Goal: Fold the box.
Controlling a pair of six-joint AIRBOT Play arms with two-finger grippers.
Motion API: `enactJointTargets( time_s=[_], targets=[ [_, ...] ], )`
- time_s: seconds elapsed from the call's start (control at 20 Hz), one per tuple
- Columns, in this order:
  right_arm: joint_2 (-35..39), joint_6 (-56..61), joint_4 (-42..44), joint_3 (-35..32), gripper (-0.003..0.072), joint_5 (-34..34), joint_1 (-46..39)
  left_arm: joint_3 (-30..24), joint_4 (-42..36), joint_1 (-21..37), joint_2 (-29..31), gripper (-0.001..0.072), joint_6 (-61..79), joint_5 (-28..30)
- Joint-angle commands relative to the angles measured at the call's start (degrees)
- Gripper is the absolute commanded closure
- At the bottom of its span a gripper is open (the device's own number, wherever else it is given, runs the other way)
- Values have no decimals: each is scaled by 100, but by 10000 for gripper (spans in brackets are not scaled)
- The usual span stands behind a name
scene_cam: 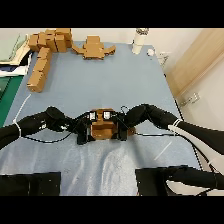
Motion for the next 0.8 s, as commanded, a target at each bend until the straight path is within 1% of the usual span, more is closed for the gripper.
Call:
enactJointTargets(
  time_s=[0.0, 0.2, 0.3, 0.4, 0.45, 0.5, 0.6, 0.65, 0.7, 0.75],
  targets=[
    [234, 400, -393, 48, -30, -483, -7, 4, -9, 2, -2, 339, -9, 39],
    [815, 1307, -1281, 52, -28, -737, -7, 4, -9, 2, -2, 339, -9, 37],
    [1128, 1722, -1558, 52, -25, -1276, -7, 4, -9, 2, -2, 339, -9, 39],
    [1408, 1834, -1440, 52, -22, -2076, -2, 4, -9, 2, -2, 339, -9, 39],
    [1517, 1860, -1244, 52, -22, -2522, -2, 4, -9, 2, -2, 339, -9, 39],
    [1591, 2131, -929, 50, -22, -2953, -2, 7, -9, 2, -2, 339, -9, 37],
    [1624, 2629, 13, 42, -22, -3724, 4, 7, -9, 2, -2, 339, -9, 39],
    [1611, 3099, 433, 42, -22, -3987, 11, 7, -9, 2, -2, 339, -9, 39],
    [1611, 3862, 793, 28, -22, -4050, 15, 7, -9, 2, -2, 339, -9, 39],
    [1611, 4518, 935, 24, -22, -3998, 59, 4, -9, 2, -2, 339, -9, 39]
  ],
)
